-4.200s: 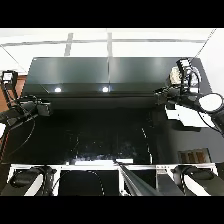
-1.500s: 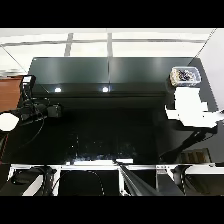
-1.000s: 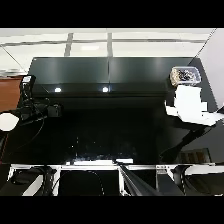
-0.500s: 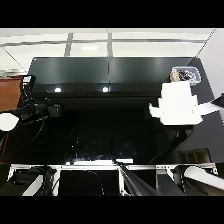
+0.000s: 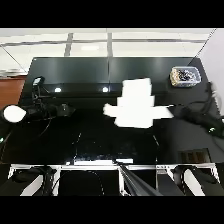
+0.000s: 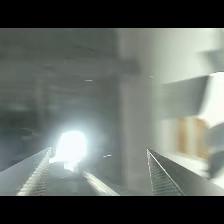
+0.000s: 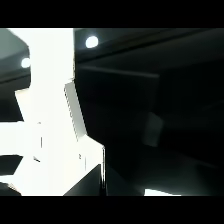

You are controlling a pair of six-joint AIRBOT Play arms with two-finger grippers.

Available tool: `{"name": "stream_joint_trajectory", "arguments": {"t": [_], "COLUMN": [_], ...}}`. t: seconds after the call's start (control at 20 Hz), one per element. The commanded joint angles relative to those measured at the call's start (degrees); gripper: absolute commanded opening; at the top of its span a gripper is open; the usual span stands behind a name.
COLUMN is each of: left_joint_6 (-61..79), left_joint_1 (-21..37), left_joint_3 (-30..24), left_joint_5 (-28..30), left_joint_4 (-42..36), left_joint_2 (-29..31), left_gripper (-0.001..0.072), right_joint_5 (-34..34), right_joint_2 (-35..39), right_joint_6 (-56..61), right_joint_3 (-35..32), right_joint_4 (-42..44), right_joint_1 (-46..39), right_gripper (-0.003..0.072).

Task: Fold the box and place the chain.

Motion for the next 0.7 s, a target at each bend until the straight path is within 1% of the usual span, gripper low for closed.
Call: {"name": "stream_joint_trajectory", "arguments": {"t": [0.0, 0.1, 0.15, 0.2, 0.3, 0.45, 0.55, 0.65], "left_joint_6": [11.6, 13.2, 13.9, 15.0, 18.4, 21.6, 22.5, 23.6], "left_joint_1": [0.0, 0.0, 0.0, 0.0, 0.0, -1.3, -3.4, -5.8], "left_joint_3": [4.8, 10.3, 13.0, 15.2, 19.2, 24.1, 28.2, 32.7], "left_joint_5": [-3.2, -7.0, -10.0, -12.7, -18.5, -23.3, -27.0, -32.2], "left_joint_4": [-18.0, -20.7, -21.4, -22.5, -27.9, -32.5, -32.4, -32.1], "left_joint_2": [-11.8, -19.7, -23.7, -27.2, -33.8, -40.4, -44.5, -48.6], "left_gripper": [0.0707, 0.0706, 0.0707, 0.0707, 0.0707, 0.0707, 0.0707, 0.0706], "right_joint_5": [-13.9, -17.6, -19.2, -20.0, -20.2, -19.8, -19.3, -18.7], "right_joint_2": [2.8, 2.8, 2.8, 2.8, 2.8, 2.8, 2.8, 2.8], "right_joint_6": [0.0, 0.0, 0.0, 0.0, 0.0, 0.0, 0.0, 0.0], "right_joint_3": [-8.1, -8.1, -8.1, -8.1, -8.1, -8.1, -8.1, -8.1], "right_joint_4": [8.1, 8.4, 8.4, 8.4, 8.3, 8.4, 8.4, 8.4], "right_joint_1": [16.2, 22.3, 24.4, 25.9, 27.5, 28.3, 28.3, 28.3], "right_gripper": [0.0012, 0.0012, 0.0012, 0.0012, 0.0012, 0.0012, 0.0013, 0.0012]}}
